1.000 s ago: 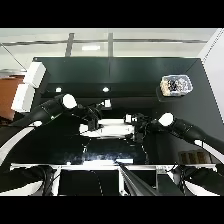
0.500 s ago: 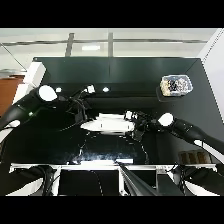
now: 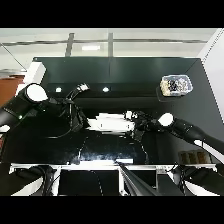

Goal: Fold the box and place the chain.

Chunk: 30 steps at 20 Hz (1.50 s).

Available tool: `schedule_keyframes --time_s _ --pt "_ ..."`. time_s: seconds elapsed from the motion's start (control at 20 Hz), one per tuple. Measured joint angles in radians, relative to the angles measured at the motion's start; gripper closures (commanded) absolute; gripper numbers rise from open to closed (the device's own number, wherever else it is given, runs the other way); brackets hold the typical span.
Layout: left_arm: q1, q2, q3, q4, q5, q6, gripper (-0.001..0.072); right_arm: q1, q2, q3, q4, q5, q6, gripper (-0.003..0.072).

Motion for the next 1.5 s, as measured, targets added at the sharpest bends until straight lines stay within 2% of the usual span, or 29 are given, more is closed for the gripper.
schedule_keyframes --time_s 0.15,0.35,0.4,0.6,0.95,1.15,1.5 --pt "0.0 -0.003 -0.027 -0.075 -0.01 -0.01 0.0682 0.0 0.0 0.0 0.0 0.0 0.0 0.0105" --pt "-0.003 -0.005 -0.066 -0.211 0.042 0.081 0.0682 0.0 0.0 0.0 0.0 0.0 0.0 0.0106" --pt "-0.01 -0.006 -0.073 -0.248 0.061 0.117 0.0682 0.0 0.0 0.0 0.0 0.0 0.0 0.0151" --pt "-0.067 -0.011 -0.087 -0.349 0.164 0.22 0.0682 0.0 0.0 0.0 0.0 0.0 0.0 0.015" --pt "-0.119 -0.018 -0.092 -0.389 0.412 0.278 0.068 0.0 0.0 0.0 0.0 0.0 0.003 0.0151" --pt "-0.126 -0.059 -0.091 -0.392 0.525 0.287 0.0681 0.0 0.0 0.0 0.0 0.0 0.003 0.0151" --pt "-0.129 -0.167 -0.091 -0.394 0.591 0.297 0.0682 0.0 0.0 0.0 0.0 0.0 0.003 0.0152"
